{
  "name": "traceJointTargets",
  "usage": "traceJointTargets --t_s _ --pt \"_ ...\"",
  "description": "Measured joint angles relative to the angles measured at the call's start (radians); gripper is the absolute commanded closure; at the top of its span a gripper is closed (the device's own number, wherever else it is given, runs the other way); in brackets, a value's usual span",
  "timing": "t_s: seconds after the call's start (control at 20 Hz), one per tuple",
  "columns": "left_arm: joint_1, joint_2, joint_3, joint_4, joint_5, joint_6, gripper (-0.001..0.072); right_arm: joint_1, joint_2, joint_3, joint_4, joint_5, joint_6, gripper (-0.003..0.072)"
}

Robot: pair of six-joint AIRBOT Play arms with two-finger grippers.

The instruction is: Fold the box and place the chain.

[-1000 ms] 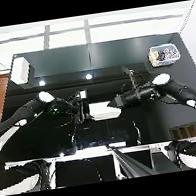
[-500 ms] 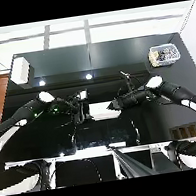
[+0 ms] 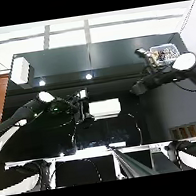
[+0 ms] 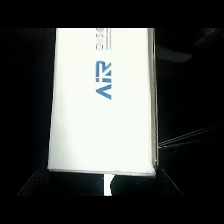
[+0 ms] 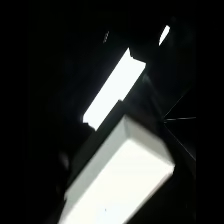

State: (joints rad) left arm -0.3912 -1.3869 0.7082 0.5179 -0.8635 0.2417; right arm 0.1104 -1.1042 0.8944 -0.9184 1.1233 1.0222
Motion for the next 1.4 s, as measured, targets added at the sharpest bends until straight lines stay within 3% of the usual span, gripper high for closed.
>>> traceJointTargets --t_s 0.15,0.3,0.55,0.95,1.4 --pt "0.004 0.013 0.031 0.073 0.006 -0.086 -0.0010 -0.110 0.052 0.009 -0.099 0.062 0.047 0.0670" --pt "0.006 0.051 0.082 0.156 -0.063 -0.230 -0.0007 -0.215 0.078 0.012 -0.147 0.122 0.067 0.0670" --pt "-0.010 0.090 0.183 0.213 -0.116 -0.425 -0.0001 -0.285 0.091 0.012 -0.171 0.146 0.099 0.0670" --pt "-0.150 -0.082 0.394 0.245 -0.137 -0.445 -0.0001 -0.301 0.093 0.012 -0.178 0.161 0.127 0.0670" --pt "-0.195 -0.160 0.437 0.239 -0.186 -0.459 -0.0001 -0.302 0.093 0.012 -0.177 0.173 0.131 0.0670"
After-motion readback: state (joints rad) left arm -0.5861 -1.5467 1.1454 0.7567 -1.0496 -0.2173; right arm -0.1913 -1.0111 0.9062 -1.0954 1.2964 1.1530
